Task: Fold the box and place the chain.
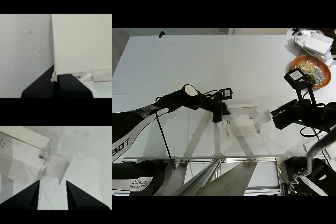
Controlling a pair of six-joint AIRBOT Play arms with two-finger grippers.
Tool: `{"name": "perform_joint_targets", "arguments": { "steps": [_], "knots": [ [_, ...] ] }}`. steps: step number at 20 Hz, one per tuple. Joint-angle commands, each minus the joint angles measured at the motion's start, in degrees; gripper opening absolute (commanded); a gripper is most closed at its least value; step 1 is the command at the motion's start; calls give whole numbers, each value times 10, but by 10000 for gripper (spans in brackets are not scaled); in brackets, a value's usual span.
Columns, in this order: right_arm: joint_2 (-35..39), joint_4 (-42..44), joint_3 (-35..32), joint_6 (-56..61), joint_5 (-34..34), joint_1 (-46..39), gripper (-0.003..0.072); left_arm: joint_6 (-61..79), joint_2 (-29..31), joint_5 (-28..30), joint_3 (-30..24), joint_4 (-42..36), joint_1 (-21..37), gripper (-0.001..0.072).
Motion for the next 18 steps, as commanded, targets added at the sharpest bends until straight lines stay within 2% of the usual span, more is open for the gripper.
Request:
{"name": "perform_joint_targets", "arguments": {
  "steps": [1,3,5,10,14,18],
  "knots": [
    [0,0,0,0,-1,0,359,-29,-1,-37,28,21,7,1],
    [0,0,0,0,-1,0,359,-52,-5,-64,56,78,11,1],
    [0,0,0,0,-1,0,359,-56,-17,-94,71,89,13,1],
    [0,0,0,0,0,0,359,-42,-29,-72,73,84,12,3],
    [0,0,0,0,-1,0,359,-41,-33,-32,73,21,12,4],
    [0,0,0,0,0,0,359,-35,-54,-47,73,12,12,4]
  ]
}}
